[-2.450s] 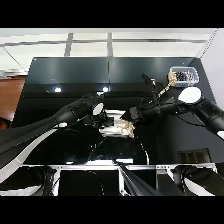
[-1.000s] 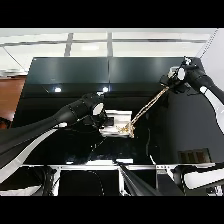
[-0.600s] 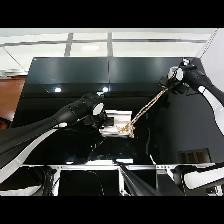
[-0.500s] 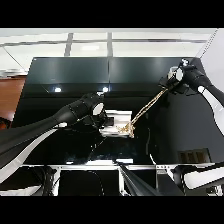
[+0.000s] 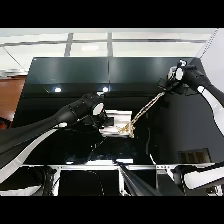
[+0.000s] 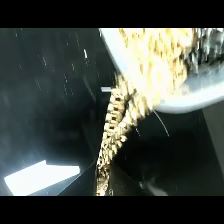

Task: Fold the box and place the chain.

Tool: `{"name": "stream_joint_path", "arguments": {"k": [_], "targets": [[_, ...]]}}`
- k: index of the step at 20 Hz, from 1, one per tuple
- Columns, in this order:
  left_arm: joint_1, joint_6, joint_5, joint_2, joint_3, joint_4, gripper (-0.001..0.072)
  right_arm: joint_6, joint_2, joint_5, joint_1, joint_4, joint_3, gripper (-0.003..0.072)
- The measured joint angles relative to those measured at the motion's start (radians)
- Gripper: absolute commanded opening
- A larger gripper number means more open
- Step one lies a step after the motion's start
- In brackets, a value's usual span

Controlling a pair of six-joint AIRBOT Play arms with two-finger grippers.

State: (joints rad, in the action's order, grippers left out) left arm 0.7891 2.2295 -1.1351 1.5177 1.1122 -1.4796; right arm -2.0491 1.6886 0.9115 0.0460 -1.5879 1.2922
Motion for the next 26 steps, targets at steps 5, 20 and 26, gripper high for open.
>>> {"name": "stream_joint_path", "arguments": {"k": [5, 20, 26], "targets": [[0.000, 0.000, 0.001, 0.000, 0.000, 0.000, 0.0030, 0.136, -0.142, 0.045, 0.000, 0.018, 0.001, 0.0014], [0.000, 0.000, 0.001, 0.000, 0.000, 0.000, 0.0030, 0.410, -0.822, 0.273, 0.254, 0.330, 0.001, 0.0014], [0.000, 0.000, 0.000, 0.000, 0.000, 0.000, 0.0030, 0.486, -0.835, 0.273, 0.393, 0.560, -0.015, 0.0014]]}}
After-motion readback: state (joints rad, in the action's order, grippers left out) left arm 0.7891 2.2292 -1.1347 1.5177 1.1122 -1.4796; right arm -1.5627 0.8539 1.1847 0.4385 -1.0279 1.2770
